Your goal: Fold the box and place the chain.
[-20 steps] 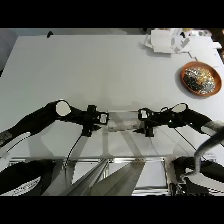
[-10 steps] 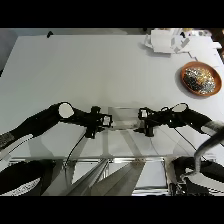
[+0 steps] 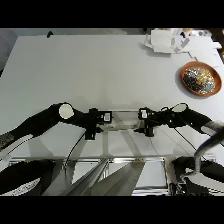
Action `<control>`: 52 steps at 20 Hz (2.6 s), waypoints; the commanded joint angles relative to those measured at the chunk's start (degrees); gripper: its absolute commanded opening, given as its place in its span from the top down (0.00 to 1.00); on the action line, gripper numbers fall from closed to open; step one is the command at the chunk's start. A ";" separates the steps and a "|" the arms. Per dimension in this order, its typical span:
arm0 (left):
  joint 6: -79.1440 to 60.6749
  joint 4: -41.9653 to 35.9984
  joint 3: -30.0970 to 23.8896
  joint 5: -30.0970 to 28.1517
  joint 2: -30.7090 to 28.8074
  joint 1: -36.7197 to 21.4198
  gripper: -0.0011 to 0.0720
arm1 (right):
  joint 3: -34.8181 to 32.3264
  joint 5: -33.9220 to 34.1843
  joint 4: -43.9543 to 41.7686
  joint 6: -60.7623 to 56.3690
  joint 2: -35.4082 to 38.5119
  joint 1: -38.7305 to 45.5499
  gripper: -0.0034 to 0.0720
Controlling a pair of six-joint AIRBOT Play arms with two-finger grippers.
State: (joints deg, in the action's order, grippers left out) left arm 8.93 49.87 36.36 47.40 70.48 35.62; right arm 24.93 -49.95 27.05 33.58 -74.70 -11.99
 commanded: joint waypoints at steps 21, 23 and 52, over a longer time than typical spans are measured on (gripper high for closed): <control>-7.54 -9.44 0.02 -12.33 4.09 4.15 0.74 | 0.00 -0.02 -0.04 -0.09 0.04 0.02 0.51; -7.45 -9.90 0.02 -12.28 4.09 4.63 0.81 | 0.00 -0.02 -0.04 -0.09 0.04 0.02 0.51; 74.49 19.96 -1.81 7.04 -18.18 -12.00 0.98 | 0.02 -0.04 -0.04 -0.09 0.04 0.02 0.51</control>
State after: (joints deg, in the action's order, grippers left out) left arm 64.40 64.01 35.73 50.87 54.22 29.08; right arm 24.93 -50.00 27.03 33.47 -74.70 -11.99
